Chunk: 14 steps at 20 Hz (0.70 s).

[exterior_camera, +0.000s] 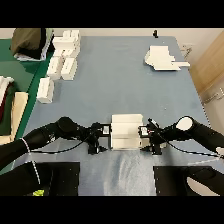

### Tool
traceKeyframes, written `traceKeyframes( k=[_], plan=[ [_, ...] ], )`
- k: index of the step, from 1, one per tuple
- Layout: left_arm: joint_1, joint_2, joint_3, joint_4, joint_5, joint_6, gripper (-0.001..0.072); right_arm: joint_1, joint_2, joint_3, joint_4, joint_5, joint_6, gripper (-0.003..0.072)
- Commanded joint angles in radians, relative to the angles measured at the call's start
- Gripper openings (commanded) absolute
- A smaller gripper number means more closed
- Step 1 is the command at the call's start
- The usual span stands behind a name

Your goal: Fold the box.

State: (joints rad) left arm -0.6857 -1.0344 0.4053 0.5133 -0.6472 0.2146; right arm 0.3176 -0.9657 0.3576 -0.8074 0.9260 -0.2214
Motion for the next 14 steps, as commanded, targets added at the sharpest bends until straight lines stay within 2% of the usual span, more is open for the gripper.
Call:
traceKeyframes(
  k=[1,6,14],
  plan=[
    [-0.047,-0.020,-0.006,-0.062,0.031,0.032,0.0700,0.000,0.001,0.000,0.000,0.000,0.000,0.0508],
    [-0.074,-0.042,-0.005,-0.132,0.094,-0.006,0.0700,0.000,0.001,0.000,0.000,0.000,0.000,0.0508],
    [-0.088,-0.046,-0.005,-0.163,0.100,-0.032,0.0700,0.000,0.001,0.000,0.000,0.000,0.000,0.0508]
  ],
)
